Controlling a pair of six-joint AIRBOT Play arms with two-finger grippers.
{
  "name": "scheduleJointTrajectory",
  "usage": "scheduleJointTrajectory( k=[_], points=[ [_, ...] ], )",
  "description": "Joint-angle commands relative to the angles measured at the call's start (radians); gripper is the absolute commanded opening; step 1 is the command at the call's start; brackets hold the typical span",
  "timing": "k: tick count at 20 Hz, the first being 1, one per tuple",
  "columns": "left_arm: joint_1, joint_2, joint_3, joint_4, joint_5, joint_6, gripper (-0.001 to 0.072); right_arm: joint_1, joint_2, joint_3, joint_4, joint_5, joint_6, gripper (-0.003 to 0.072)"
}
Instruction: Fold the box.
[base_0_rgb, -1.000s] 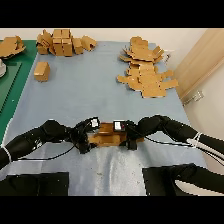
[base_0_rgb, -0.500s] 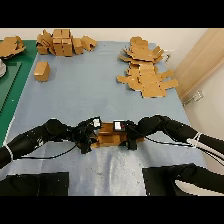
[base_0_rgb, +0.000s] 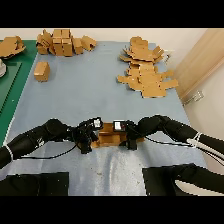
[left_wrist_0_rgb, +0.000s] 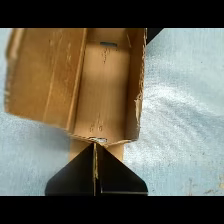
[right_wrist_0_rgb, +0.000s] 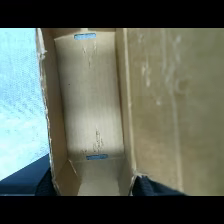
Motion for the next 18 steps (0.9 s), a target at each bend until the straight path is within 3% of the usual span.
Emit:
scheduleJointTrajectory(
  k=[1, 6, 18],
  points=[
    [-0.014, 0.000, 0.001, 0.000, -0.002, 0.044, 0.0014, 0.000, -0.001, 0.000, 0.000, 0.000, 0.000, 0.0504],
    [-0.055, 0.000, 0.001, 0.000, 0.063, 0.048, 0.0014, 0.000, -0.001, 0.000, 0.000, 0.000, 0.000, 0.0504],
    [-0.055, 0.000, 0.014, -0.011, 0.063, 0.048, 0.0015, 0.000, -0.001, 0.000, 0.000, 0.000, 0.000, 0.0504]
  ],
)
